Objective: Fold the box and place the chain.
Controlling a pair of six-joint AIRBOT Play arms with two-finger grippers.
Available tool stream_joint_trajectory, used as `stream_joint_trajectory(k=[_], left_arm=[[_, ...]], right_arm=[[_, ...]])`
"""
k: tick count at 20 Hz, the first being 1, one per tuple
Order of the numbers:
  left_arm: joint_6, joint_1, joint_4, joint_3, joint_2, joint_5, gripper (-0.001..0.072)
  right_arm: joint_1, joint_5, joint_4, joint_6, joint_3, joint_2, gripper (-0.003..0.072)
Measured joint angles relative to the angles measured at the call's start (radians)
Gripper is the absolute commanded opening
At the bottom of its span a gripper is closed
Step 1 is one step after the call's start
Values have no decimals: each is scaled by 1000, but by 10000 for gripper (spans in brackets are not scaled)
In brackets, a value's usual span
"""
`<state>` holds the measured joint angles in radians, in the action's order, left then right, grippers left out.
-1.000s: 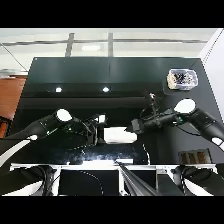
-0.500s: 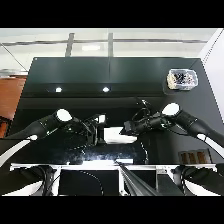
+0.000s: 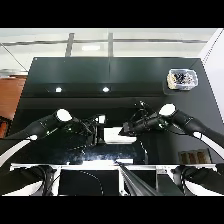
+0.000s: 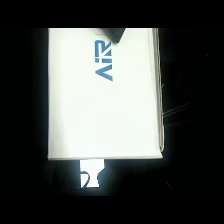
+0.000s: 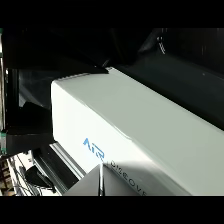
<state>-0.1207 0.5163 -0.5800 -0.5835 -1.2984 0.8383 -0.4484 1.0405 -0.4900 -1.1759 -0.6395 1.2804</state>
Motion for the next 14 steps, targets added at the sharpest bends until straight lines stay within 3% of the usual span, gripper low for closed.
stream_joint_trajectory(k=[3,4,9,14], left_arm=[[4,0,1,0,-1,0,585],[5,0,0,0,-1,-2,700],[55,-1,-60,1,47,14,715],[278,-8,-238,-3,217,63,715]], right_arm=[[33,14,-30,14,-17,-57,40],[56,37,-18,18,-32,-93,40],[247,106,-64,21,-100,-278,40],[449,165,-108,21,-121,-370,40]])
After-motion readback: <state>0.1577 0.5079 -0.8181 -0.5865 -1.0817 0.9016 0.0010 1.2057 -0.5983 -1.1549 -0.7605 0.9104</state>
